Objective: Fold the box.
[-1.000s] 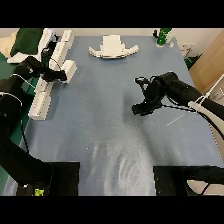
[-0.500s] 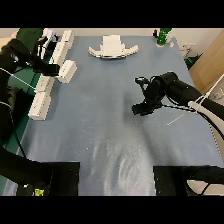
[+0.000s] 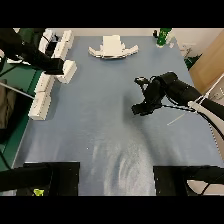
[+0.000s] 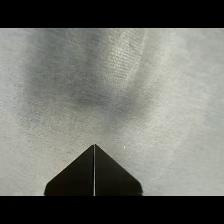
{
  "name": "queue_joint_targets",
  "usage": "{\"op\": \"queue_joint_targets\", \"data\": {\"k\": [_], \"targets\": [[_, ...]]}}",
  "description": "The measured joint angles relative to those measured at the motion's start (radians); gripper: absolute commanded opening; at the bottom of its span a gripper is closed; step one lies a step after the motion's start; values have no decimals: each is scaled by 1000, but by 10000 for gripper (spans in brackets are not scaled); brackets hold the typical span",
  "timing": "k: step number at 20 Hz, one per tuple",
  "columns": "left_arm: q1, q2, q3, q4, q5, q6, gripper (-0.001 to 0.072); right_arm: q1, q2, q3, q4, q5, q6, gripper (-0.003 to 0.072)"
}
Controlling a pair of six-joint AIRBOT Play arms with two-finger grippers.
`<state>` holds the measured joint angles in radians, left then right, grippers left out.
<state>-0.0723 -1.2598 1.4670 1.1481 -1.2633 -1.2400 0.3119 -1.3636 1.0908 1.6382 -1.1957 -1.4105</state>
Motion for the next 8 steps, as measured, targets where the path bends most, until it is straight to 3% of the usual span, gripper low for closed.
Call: {"op": "queue_joint_targets", "data": {"k": [4,8], "targets": [[-156,155,-246,0,100,-57,11,0,0,0,0,0,0,6],[-277,218,-440,0,198,-103,15,0,0,0,0,0,0,6]]}}
